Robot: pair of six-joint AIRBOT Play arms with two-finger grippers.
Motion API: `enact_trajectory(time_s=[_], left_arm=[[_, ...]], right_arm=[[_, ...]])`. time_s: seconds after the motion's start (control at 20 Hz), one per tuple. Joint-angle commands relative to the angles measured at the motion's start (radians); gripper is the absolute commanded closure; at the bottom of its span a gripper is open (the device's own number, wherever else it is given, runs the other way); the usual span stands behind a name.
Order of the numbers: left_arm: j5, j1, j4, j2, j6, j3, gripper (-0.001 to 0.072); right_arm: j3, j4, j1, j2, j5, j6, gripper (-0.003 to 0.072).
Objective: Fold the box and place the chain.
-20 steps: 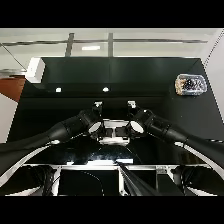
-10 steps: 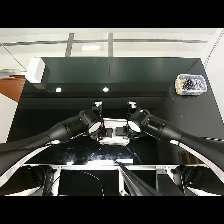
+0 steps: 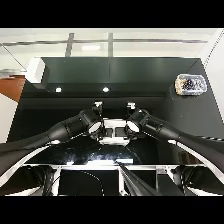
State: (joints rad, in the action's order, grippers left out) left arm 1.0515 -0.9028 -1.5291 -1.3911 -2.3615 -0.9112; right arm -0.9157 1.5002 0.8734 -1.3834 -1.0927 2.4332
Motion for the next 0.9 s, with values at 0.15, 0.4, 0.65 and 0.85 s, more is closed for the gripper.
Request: enact_trajectory(time_s=[0.15, 0.4, 0.65, 0.85], left_arm=[[0.000, 0.000, 0.000, 0.000, 0.001, 0.000, 0.0678], [0.000, 0.000, 0.000, 0.000, 0.001, 0.000, 0.0678], [0.000, 0.000, 0.000, 0.000, 0.001, 0.000, 0.0678], [0.000, 0.000, 0.000, 0.000, 0.001, 0.000, 0.0678]], right_arm=[[-0.001, -0.001, 0.001, 0.000, -0.003, -0.003, 0.0647], [-0.001, -0.003, 0.001, 0.000, -0.003, -0.003, 0.0587], [-0.001, -0.003, 0.001, 0.000, -0.003, -0.002, 0.0432], [-0.001, -0.003, 0.001, 0.000, -0.003, -0.004, 0.0647]])
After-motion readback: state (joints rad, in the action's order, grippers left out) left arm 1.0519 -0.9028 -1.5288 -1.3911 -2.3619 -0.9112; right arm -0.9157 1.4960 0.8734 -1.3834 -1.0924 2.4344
